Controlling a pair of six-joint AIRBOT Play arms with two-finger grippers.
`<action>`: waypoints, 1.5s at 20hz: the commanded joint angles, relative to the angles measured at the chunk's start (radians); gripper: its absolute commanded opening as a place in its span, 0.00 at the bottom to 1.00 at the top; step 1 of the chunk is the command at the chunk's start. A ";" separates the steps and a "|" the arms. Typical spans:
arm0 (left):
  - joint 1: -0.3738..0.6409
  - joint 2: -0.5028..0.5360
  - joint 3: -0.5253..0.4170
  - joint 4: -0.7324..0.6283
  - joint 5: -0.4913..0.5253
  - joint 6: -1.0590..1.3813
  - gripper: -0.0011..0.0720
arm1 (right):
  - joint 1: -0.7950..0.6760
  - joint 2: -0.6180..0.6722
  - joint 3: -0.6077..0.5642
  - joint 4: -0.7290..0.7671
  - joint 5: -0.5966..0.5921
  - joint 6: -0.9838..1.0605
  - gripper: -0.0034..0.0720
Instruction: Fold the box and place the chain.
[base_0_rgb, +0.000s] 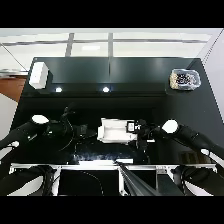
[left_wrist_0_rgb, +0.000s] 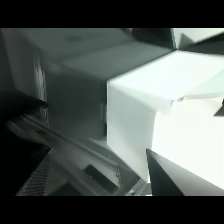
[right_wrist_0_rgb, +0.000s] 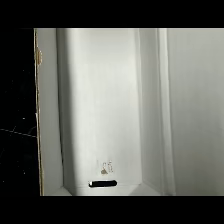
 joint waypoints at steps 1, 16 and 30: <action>-0.014 0.000 0.040 -0.011 -0.068 0.011 1.00 | 0.000 0.001 0.001 0.000 0.000 0.000 0.58; -0.344 0.053 0.084 0.129 0.327 -0.341 0.97 | 0.000 0.001 0.001 0.000 0.000 0.003 0.58; -0.523 0.075 0.198 0.731 0.317 -1.003 0.95 | 0.000 0.001 0.001 0.000 -0.001 0.010 0.58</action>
